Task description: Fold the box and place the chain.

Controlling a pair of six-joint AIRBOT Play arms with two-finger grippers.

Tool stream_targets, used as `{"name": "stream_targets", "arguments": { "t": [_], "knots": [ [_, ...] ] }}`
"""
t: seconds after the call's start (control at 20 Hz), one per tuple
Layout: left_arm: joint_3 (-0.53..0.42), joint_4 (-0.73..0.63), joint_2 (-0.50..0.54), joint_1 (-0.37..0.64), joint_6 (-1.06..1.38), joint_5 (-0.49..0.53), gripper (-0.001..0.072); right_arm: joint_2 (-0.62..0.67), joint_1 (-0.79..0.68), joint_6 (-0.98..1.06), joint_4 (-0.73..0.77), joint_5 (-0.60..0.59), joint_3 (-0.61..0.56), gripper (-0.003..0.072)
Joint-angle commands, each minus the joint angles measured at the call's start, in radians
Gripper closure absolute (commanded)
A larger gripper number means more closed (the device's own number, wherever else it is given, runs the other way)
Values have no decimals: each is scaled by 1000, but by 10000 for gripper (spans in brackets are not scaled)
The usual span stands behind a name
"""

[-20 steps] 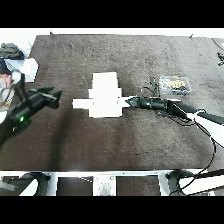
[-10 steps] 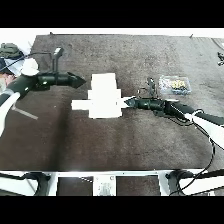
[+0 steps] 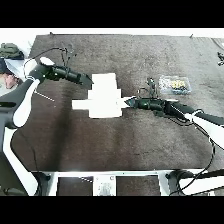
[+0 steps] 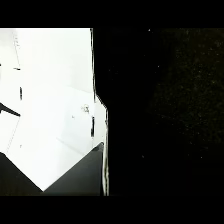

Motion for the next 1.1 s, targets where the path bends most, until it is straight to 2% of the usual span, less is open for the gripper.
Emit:
{"name": "stream_targets", "arguments": {
  "t": [0.0, 0.15, 0.4, 0.5, 0.65, 0.75, 0.85, 1.05],
  "knots": [
    [50, 33, -61, -9, -35, -29, 288, 0, 0, -2, 0, -2, 0, 693],
    [50, 45, -61, -11, -37, -12, 288, 0, 1, -2, 0, -2, 0, 693],
    [50, 20, -105, -13, -40, -88, 288, 0, 0, -2, 0, -1, 0, 693],
    [50, -58, -130, -18, -15, -126, 289, 0, 0, -2, 0, -1, 0, 693],
    [50, -77, -142, -33, 1, -145, 291, 0, 0, -2, 0, 2, 0, 693],
    [50, -77, -142, -32, 14, -163, 311, 0, 0, -2, 0, 2, 0, 693],
    [50, -73, -143, -32, 16, -183, 367, 0, 0, -2, 0, 2, 0, 693],
    [50, -72, -143, -32, 16, -189, 383, 0, 0, -2, 0, 2, 0, 693]
  ]
}}
